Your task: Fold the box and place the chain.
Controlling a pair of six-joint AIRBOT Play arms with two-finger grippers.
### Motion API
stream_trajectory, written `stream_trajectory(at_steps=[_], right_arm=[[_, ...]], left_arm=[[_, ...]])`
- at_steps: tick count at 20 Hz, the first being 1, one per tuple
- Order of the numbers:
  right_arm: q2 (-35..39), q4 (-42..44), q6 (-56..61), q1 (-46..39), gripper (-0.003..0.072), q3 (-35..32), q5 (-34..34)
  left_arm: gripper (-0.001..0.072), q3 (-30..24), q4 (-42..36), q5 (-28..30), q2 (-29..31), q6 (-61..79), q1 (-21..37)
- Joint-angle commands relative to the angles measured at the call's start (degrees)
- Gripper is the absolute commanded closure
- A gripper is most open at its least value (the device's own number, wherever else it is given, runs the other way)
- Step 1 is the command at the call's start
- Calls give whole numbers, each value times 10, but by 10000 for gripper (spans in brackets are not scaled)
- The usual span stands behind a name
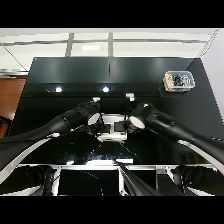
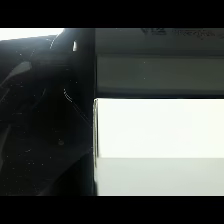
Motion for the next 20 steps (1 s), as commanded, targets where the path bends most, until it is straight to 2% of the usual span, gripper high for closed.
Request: stream_trajectory(at_steps=[1,3,6,7,8,9,10,11,13,14,15,16,18,19,20], right_arm=[[111,-17,-68,-18,300,3,64],[181,-116,-76,-31,300,3,116],[228,-411,-50,-60,300,-4,197],[227,-470,-48,-89,300,-12,182],[226,-481,-47,-130,300,-24,130],[223,-467,-33,-186,300,-40,55],[213,-445,-23,-240,250,-54,-14],[191,-400,-20,-302,-34,-60,-78],[129,-257,-47,-411,-34,-45,-209],[90,-179,-67,-453,-34,-19,-250],[41,-102,-75,-490,-34,29,-246],[-10,-47,-80,-516,-34,84,-207],[-124,-4,-83,-547,-34,219,-59],[-171,2,-83,-551,-16,274,-3],[-209,5,-83,-551,68,318,32]], left_arm=[[680,0,0,0,0,0,0],[680,0,0,0,0,0,0],[680,0,0,0,0,0,0],[680,0,0,0,0,0,0],[680,0,0,0,0,0,0],[680,0,0,0,0,0,0],[680,0,0,0,0,0,0],[680,0,0,0,0,0,0],[680,0,0,0,0,0,0],[680,0,0,1,0,0,0],[680,0,0,0,0,0,0],[680,0,0,0,0,0,0],[680,0,0,0,0,0,0],[680,0,0,0,0,0,0],[680,0,0,0,0,0,0]])
